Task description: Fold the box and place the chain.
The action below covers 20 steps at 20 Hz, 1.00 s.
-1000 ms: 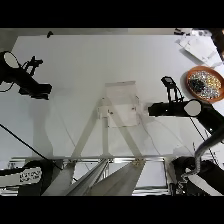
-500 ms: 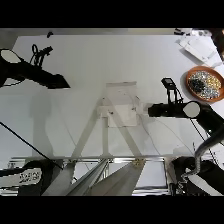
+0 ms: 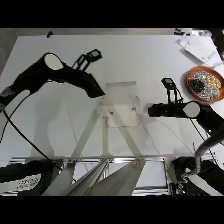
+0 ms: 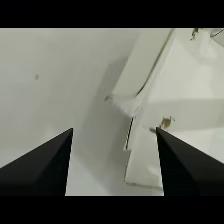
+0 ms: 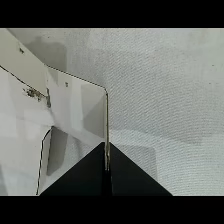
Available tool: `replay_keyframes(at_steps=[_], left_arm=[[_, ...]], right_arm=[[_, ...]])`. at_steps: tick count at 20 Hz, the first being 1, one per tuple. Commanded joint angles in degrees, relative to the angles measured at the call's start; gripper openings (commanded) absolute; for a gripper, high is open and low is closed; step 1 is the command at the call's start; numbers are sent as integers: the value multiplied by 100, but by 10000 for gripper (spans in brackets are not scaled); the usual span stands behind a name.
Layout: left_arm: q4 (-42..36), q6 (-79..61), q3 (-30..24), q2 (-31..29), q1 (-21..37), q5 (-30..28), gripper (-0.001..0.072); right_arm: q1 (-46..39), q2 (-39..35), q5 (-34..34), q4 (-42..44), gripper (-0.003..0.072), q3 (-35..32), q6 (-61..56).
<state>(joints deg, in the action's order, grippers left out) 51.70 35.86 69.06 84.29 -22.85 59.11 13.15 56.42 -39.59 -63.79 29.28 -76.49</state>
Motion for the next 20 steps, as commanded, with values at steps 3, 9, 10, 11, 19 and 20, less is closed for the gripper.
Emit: replay_keyframes(at_steps=[3, 9, 10, 11, 19, 20], left_arm=[[125, -509, -4, 188, -363, -20, 655], [-601, -1147, -4, 826, -282, 254, 654], [-632, -1176, -4, 911, -282, 144, 654], [-627, -1217, -4, 977, -282, 44, 654], [-907, -1803, -4, 1115, -273, -343, 631], [-1147, -1930, -4, 1163, -278, -330, 630]], right_arm=[[7, 2, 7, 0, 7, -4, 2], [7, 2, -7, 2, 7, -4, 2], [7, 2, -11, 2, 7, -4, 2], [7, 2, -22, 2, 7, -4, 2], [7, 2, -26, 4, 7, -4, 0], [7, 2, -26, 4, 7, -4, 0]])
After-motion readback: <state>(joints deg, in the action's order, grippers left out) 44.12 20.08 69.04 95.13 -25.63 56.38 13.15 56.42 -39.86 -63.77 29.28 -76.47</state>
